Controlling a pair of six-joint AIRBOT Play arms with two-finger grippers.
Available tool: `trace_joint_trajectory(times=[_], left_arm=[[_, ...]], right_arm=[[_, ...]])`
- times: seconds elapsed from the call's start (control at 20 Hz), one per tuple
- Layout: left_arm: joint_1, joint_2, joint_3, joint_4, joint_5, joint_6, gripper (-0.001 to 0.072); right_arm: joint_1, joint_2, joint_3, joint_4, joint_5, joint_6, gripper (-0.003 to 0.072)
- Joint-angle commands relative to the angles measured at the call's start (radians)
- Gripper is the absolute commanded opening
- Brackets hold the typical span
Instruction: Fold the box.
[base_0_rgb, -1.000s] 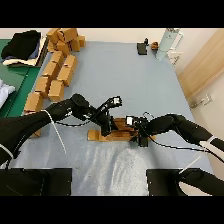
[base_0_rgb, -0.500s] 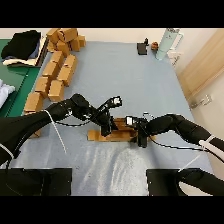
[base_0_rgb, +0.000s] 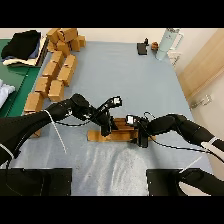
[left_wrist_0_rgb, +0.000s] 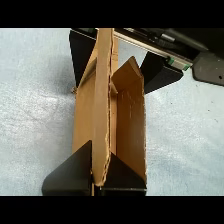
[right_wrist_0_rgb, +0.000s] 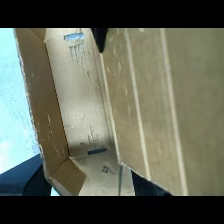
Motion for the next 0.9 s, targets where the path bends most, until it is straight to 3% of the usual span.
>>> trace_joint_trajectory(times=[0.0, 0.05, 0.5, 0.6, 0.85], left_arm=[[0.000, 0.001, 0.001, 0.000, 0.000, 0.000, 0.0014], [0.000, 0.000, 0.001, 0.000, 0.000, 0.000, 0.0014], [0.000, 0.001, 0.001, -0.001, 0.000, 0.000, 0.0014], [0.000, 0.001, 0.001, -0.001, 0.000, 0.000, 0.0015], [0.000, 0.000, 0.001, -0.001, 0.002, 0.000, 0.0015]], right_arm=[[0.001, -0.009, 0.000, 0.000, 0.003, 0.004, 0.0637], [0.001, -0.018, 0.000, 0.000, 0.007, 0.004, 0.0591], [0.002, -0.039, 0.000, 0.000, 0.016, 0.004, 0.0584], [0.002, -0.040, 0.000, 0.000, 0.015, 0.004, 0.0449], [0.002, -0.040, 0.000, 0.000, 0.015, 0.004, 0.0454]])
